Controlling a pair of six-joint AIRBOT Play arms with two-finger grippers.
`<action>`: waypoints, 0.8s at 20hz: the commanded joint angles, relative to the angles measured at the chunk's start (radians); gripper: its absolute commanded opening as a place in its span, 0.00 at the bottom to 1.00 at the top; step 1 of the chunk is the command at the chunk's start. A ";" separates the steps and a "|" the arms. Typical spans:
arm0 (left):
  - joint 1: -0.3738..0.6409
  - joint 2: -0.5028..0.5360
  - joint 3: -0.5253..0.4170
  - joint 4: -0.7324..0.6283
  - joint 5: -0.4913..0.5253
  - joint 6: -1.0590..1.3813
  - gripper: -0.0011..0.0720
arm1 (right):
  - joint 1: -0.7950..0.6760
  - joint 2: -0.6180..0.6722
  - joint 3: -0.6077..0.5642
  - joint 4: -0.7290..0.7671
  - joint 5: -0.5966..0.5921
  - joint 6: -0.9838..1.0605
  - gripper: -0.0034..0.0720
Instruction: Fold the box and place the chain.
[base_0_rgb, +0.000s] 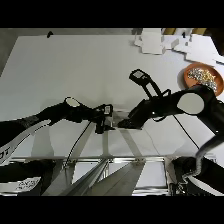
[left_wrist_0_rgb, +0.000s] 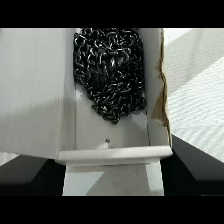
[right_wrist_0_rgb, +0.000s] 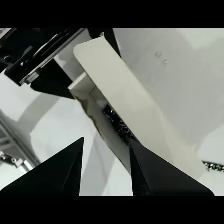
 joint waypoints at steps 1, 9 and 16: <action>0.000 0.001 0.000 0.000 0.001 0.000 0.07 | -0.045 -0.025 0.076 -0.037 0.049 -0.006 0.47; 0.000 0.001 0.000 0.000 0.000 0.000 0.07 | -0.426 -0.111 0.137 -0.204 0.097 0.034 0.14; 0.000 0.001 0.000 0.000 0.000 0.000 0.07 | -0.444 -0.214 -0.092 -0.234 -0.032 0.059 0.34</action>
